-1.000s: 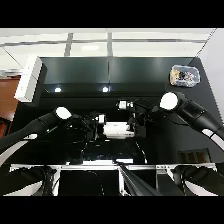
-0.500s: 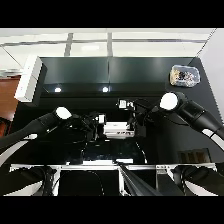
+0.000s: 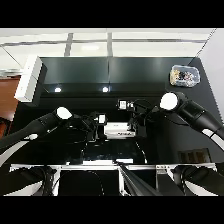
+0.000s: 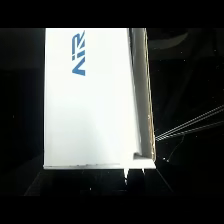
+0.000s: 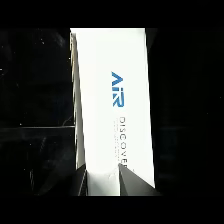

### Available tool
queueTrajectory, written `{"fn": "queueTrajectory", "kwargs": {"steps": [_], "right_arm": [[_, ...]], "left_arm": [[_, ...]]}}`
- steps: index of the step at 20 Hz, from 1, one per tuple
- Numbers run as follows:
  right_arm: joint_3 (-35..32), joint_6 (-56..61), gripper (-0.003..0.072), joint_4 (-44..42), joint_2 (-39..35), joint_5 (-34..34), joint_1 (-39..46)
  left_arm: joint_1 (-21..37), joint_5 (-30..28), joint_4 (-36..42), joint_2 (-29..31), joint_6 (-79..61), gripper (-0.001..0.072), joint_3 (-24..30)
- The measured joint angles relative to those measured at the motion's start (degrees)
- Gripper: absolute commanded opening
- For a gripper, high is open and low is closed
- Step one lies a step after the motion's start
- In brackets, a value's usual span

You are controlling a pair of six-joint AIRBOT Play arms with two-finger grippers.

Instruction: Fold the box and place the chain.

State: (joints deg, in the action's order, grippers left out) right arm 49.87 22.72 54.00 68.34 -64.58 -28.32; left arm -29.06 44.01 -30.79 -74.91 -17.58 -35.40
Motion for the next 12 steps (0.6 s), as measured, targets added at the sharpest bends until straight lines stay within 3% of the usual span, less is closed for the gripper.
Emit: {"fn": "queueTrajectory", "kwargs": {"steps": [12], "right_arm": [[-1.1,0.0,0.0214,-0.1,0.3,-0.3,0.0]], "left_arm": [[0.0,0.1,0.0,0.0,0.0,0.0291,0.0]]}}
